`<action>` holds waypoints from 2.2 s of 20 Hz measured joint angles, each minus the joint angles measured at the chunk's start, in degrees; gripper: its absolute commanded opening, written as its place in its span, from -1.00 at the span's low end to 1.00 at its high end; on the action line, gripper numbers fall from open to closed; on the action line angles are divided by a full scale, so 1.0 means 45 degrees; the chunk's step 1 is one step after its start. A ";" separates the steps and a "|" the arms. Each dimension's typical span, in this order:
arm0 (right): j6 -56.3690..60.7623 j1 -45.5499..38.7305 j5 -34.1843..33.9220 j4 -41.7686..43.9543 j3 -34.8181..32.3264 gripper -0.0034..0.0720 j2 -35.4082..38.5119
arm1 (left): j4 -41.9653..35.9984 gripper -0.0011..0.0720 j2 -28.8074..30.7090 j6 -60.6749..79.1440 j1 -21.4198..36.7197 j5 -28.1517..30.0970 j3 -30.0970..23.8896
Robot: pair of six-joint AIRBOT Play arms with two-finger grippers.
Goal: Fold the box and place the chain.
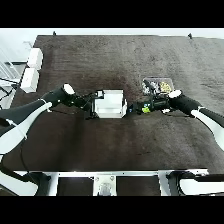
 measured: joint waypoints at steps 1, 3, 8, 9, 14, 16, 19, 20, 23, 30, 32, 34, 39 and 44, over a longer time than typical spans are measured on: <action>-0.0015 0.0058 -0.0034 0.0019 0.0000 -0.04 0.0136 | 0.0000 0.48 0.0000 0.0000 0.0000 -0.0005 0.0000; 0.0039 0.0175 -0.0053 0.0068 0.0005 0.02 0.0301 | 0.0000 0.48 0.0000 0.0000 0.0000 -0.0005 0.0000; 0.0243 0.0359 -0.0102 0.0112 0.0005 0.23 0.0447 | 0.0000 0.48 0.0000 0.0000 0.0000 -0.0005 0.0000; 0.0272 0.0398 -0.0141 0.0121 0.0005 0.23 0.0461 | 0.0000 0.48 0.0000 0.0000 0.0000 -0.0005 0.0000; 0.0622 0.0563 -0.0719 0.0117 0.0087 0.24 0.0457 | -0.0005 0.48 0.0000 0.0000 0.0000 -0.0005 0.0000; 0.0821 0.0631 -0.0821 0.0102 0.0219 0.24 0.0457 | 0.0000 0.48 0.0000 0.0000 0.0000 -0.0005 0.0000; 0.1399 0.0971 -0.0879 -0.0374 0.0544 0.24 0.0359 | -0.0005 0.48 0.0005 0.0000 0.0000 -0.0005 0.0000; 0.1705 0.1141 -0.0884 -0.0646 0.0685 0.24 0.0291 | -0.0005 0.48 0.0000 0.0000 0.0000 -0.0005 0.0000; 0.2754 0.1632 -0.0884 -0.1860 0.1239 0.24 0.0121 | 0.0000 0.48 0.0000 0.0000 0.0000 0.0000 0.0000; 0.4954 0.2569 -0.0879 -0.4284 0.2497 0.24 -0.0044 | -0.0005 0.48 0.0005 0.0000 0.0000 -0.0005 0.0000; 0.5736 0.2832 -0.0879 -0.5090 0.2773 0.24 -0.0155 | 0.0000 0.48 0.0000 0.0000 0.0000 0.0000 0.0000; 0.6329 0.3041 -0.0879 -0.5697 0.2997 0.24 -0.0248 | 0.0000 0.48 0.0005 0.0000 0.0000 0.0000 0.0000; 0.7674 0.3468 -0.0884 -0.6970 0.3643 0.23 -0.0767 | -0.0005 0.48 0.0005 -0.0005 0.0000 0.0000 0.0000; 0.9282 0.3978 -0.0874 -0.8636 0.4211 0.23 -0.1151 | -0.0005 0.48 0.0000 -0.0005 0.0000 0.0000 0.0000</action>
